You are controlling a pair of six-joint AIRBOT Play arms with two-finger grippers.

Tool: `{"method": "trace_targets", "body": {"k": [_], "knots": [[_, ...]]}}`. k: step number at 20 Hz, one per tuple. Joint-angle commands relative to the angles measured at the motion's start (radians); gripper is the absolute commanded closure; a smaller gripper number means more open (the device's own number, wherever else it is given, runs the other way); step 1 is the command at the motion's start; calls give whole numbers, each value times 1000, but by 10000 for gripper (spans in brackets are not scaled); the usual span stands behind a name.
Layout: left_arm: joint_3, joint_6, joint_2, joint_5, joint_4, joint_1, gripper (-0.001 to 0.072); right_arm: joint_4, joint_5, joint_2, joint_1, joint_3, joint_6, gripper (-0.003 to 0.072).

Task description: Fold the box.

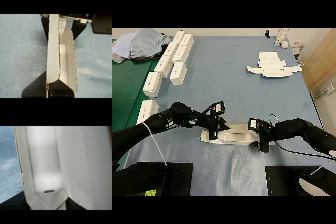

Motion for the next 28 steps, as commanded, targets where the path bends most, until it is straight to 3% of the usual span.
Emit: {"method": "trace_targets", "body": {"k": [1,2,3,4,10,11,12,16,17,18,19,21,23,26,28], "knots": [[0,-4,0,-20,-10,0,694,0,1,0,1,0,0,188],[0,-10,0,-20,-10,0,636,0,1,0,1,0,0,188],[0,-10,0,-19,-14,0,339,0,1,0,1,0,0,188],[0,-10,0,-19,-25,0,280,0,1,0,1,0,0,188],[0,-137,65,-8,22,29,249,0,1,0,1,0,0,188],[0,-224,95,-8,74,53,69,0,1,0,1,0,0,188],[0,-358,132,-12,150,87,40,0,1,0,1,0,0,187],[0,-874,322,-139,514,215,73,0,1,0,1,0,0,188],[0,-1006,369,-211,582,238,277,-1,1,0,1,0,0,188],[0,-1098,404,-296,616,251,627,-2,1,0,1,0,0,187],[0,-1150,429,-384,624,249,697,-2,1,0,1,0,0,188],[-1,-1347,434,-493,561,219,697,-3,1,0,1,0,0,188],[-2,-1454,408,-490,459,136,697,-5,1,0,1,0,0,188],[1,-1461,308,-309,250,-4,697,-6,1,0,1,0,0,188],[24,-1455,209,-196,164,-17,697,-6,1,0,1,0,0,188]]}}
